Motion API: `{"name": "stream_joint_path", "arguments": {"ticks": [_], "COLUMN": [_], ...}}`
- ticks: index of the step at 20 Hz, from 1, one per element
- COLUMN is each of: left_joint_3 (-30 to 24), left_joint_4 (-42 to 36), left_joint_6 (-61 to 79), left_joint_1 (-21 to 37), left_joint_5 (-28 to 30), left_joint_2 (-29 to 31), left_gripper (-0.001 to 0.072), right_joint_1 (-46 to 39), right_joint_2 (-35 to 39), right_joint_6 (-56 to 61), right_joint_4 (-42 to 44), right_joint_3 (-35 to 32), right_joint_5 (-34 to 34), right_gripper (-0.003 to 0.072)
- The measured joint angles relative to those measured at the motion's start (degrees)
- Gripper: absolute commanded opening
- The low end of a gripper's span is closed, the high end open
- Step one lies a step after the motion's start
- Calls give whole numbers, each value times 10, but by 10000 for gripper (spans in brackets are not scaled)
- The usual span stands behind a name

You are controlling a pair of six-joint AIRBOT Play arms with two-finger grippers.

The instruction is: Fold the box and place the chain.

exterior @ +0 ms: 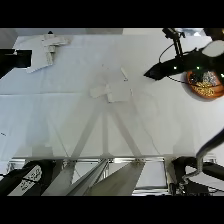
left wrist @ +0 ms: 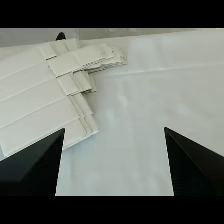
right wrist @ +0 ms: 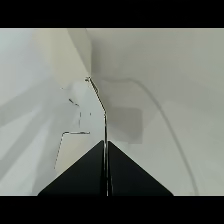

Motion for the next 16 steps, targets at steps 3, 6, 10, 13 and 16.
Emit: {"name": "stream_joint_path", "arguments": {"ticks": [3, 6, 10, 13, 16], "left_joint_3": [0, 0, 0, 0, 0], "left_joint_4": [0, 0, 0, 0, 0], "left_joint_6": [0, 0, 0, 0, 0], "left_joint_1": [0, 0, 0, 0, 0], "left_joint_5": [0, 0, 0, 0, 0], "left_joint_2": [0, 0, 0, 0, 0], "left_gripper": [696, 696, 696, 696, 696], "right_joint_1": [-5, -7, -8, -8, -8], "right_joint_2": [33, 44, 49, 51, 51], "right_joint_6": [-55, -120, -183, -207, -219], "right_joint_4": [17, 65, 139, 160, 169], "right_joint_3": [-95, -199, -299, -327, -337], "right_joint_5": [-59, -156, -297, -349, -389], "right_gripper": [12, 11, 11, 12, 12]}}
